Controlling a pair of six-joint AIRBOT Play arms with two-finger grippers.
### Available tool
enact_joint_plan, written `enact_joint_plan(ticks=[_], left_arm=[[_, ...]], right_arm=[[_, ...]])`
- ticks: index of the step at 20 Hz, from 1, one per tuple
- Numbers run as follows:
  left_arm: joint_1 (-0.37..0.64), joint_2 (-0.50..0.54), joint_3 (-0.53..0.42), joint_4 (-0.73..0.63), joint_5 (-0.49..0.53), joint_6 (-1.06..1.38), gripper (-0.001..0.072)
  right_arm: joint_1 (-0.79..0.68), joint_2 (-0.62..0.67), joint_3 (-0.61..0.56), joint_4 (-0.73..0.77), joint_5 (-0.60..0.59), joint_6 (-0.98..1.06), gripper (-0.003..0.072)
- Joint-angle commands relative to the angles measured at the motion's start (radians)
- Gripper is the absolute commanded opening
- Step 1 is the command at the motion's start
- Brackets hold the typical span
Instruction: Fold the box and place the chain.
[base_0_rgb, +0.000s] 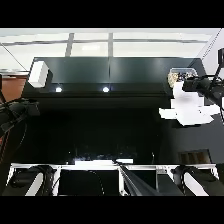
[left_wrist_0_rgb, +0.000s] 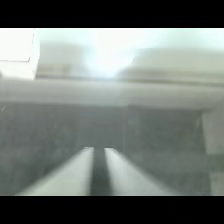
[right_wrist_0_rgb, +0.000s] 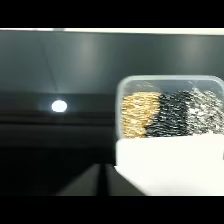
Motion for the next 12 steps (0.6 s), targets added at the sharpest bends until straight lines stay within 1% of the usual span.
enact_joint_plan(ticks=[1,2,4,6,7,8,10,11,12], left_arm=[[-0.001,-0.069,-0.013,-0.042,0.155,-0.002,0.0708],[-0.003,-0.103,-0.007,-0.056,0.152,0.000,0.0710],[-0.020,-0.158,0.019,-0.063,0.108,0.002,0.0710],[-0.034,-0.197,0.040,-0.063,0.085,0.008,0.0709],[-0.040,-0.212,0.044,-0.064,0.082,0.008,0.0709],[-0.045,-0.225,0.045,-0.064,0.079,0.008,0.0710],[-0.054,-0.246,0.045,-0.063,0.072,0.008,0.0709],[-0.056,-0.252,0.045,-0.063,0.071,0.011,0.0710],[-0.062,-0.255,0.045,-0.062,0.072,0.020,0.0710]], right_arm=[[-0.059,-0.145,0.003,-0.006,-0.072,0.004,0.0702],[-0.098,-0.177,0.019,-0.008,-0.055,0.006,0.0702],[-0.239,-0.225,0.093,-0.010,-0.019,0.080,0.0701],[-0.442,-0.282,0.202,-0.009,0.015,0.103,0.0701],[-0.555,-0.325,0.261,-0.009,0.057,0.124,0.0701],[-0.653,-0.372,0.312,0.000,0.114,0.163,0.0701],[-0.819,-0.495,0.410,0.031,0.301,0.196,0.0701],[-0.866,-0.557,0.458,0.063,0.407,0.141,0.0701],[-0.897,-0.622,0.515,0.145,0.546,-0.042,0.0700]])
